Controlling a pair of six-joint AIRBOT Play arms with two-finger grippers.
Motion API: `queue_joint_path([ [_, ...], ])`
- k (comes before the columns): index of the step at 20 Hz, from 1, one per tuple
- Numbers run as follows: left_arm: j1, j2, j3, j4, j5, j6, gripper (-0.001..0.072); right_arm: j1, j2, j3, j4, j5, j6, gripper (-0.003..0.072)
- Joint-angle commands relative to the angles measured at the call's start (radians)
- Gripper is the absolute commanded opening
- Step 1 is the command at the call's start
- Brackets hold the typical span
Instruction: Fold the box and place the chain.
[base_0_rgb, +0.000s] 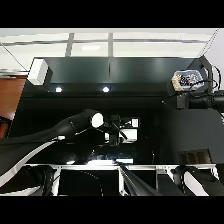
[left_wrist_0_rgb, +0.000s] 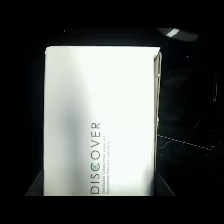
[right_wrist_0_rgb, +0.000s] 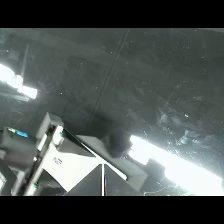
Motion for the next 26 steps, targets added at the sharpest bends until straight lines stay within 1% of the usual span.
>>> queue_joint_path([
  [1, 0.072, 0.060, 0.008, 0.159, -0.102, -0.217, 0.0304, 0.000, 0.000, 0.000, 0.000, 0.000, 0.000, 0.0012],
  [3, 0.198, 0.090, 0.008, 0.250, -0.259, -0.370, 0.0304, 0.000, 0.000, 0.000, 0.000, 0.000, 0.000, 0.0012],
  [5, 0.383, 0.107, 0.005, 0.289, -0.456, -0.467, 0.0304, 0.000, 0.000, 0.000, 0.000, -0.003, 0.000, 0.0013],
  [6, 0.494, 0.117, -0.002, 0.297, -0.526, -0.504, 0.0304, 0.000, 0.000, 0.000, 0.000, -0.006, 0.000, 0.0013],
  [8, 0.720, 0.143, -0.017, 0.295, -0.583, -0.558, 0.0304, 0.000, 0.000, 0.000, -0.001, -0.014, 0.000, 0.0012],
  [10, 0.931, 0.170, -0.019, 0.287, -0.585, -0.593, 0.0304, 0.000, 0.000, 0.000, -0.008, -0.025, 0.000, 0.0013],
  [11, 1.025, 0.183, -0.019, 0.280, -0.575, -0.598, 0.0304, 0.000, 0.000, 0.000, -0.018, -0.030, 0.000, 0.0012],
  [13, 1.170, 0.202, -0.019, 0.281, -0.534, -0.597, 0.0304, 0.000, 0.000, 0.000, -0.034, -0.040, 0.001, 0.0013],
  [15, 1.279, 0.205, -0.019, 0.281, -0.446, -0.597, 0.0304, 0.000, 0.000, 0.000, -0.040, -0.045, 0.001, 0.0013],
  [16, 1.316, 0.205, -0.019, 0.281, -0.378, -0.595, 0.0304, 0.000, 0.000, 0.000, -0.040, -0.047, 0.001, 0.0012],
  [17, 1.334, 0.204, -0.019, 0.280, -0.295, -0.595, 0.0304, 0.000, 0.000, 0.000, -0.040, -0.047, 0.001, 0.0012],
  [19, 1.331, 0.194, -0.014, 0.281, -0.137, -0.595, 0.0304, 0.000, 0.000, 0.000, -0.040, -0.051, 0.010, 0.0012],
  [21, 1.327, 0.150, 0.008, 0.284, -0.034, -0.594, 0.0304, 0.000, 0.000, 0.000, -0.040, -0.063, 0.016, 0.0012],
  [22, 1.328, 0.112, 0.035, 0.285, -0.018, -0.591, 0.0304, 0.000, 0.000, 0.000, -0.041, -0.071, 0.023, 0.0012],
  [25, 1.321, -0.001, 0.129, 0.306, -0.023, -0.512, 0.0304, 0.000, 0.000, 0.000, -0.041, -0.084, 0.024, 0.0012],
  [26, 1.316, -0.027, 0.146, 0.310, -0.003, -0.506, 0.0304, 0.000, 0.000, 0.000, -0.041, -0.089, 0.026, 0.0012],
])
